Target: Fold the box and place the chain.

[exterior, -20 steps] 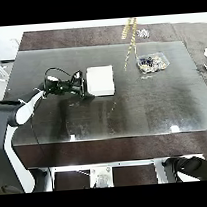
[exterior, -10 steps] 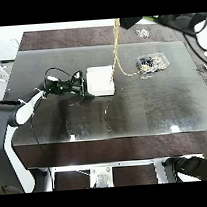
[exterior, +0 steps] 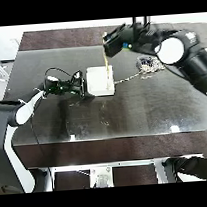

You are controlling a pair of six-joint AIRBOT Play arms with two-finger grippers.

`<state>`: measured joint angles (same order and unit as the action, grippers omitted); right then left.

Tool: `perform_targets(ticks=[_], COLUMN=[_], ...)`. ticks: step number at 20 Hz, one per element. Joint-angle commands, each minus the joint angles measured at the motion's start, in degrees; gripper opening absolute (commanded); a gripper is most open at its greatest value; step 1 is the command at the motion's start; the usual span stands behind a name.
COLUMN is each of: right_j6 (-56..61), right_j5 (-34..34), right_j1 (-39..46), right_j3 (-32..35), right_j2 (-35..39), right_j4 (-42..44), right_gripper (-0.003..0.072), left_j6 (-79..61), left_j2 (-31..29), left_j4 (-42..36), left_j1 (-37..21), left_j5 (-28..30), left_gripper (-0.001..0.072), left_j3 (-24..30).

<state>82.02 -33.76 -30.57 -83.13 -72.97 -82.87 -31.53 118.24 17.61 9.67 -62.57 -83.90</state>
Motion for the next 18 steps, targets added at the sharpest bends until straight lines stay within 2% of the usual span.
perform_targets(ticks=[1,8,11,12,14,18], right_j6=[0.0,0.0,-0.2,-0.2,-0.2,0.7], right_j5=[-0.1,-0.1,-0.3,-1.0,-2.6,-4.8], right_j1=[-0.1,-0.1,0.0,0.2,0.9,5.0], right_j3=[2.8,7.1,8.4,8.3,8.2,8.3], right_j2=[-4.6,-16.1,-17.5,-17.3,-16.2,-11.7], right_j4=[3.6,6.5,6.8,5.7,3.7,3.3], right_gripper=[0.0003,0.0003,0.0006,0.0066,0.0591,0.0597], left_j6=[0.0,0.0,0.0,0.0,0.0,0.0], left_j2=[0.0,0.0,0.0,0.0,0.0,0.0], left_j4=[0.0,0.0,0.0,0.0,0.0,0.0], left_j1=[0.0,0.0,0.0,0.0,0.0,0.0], left_j5=[0.0,0.0,0.0,0.0,0.0,0.0], left_gripper=[0.0471,0.0471,0.0471,0.0471,0.0471,0.0471], left_j3=[0.0,0.0,0.0,0.0,0.0,0.0])
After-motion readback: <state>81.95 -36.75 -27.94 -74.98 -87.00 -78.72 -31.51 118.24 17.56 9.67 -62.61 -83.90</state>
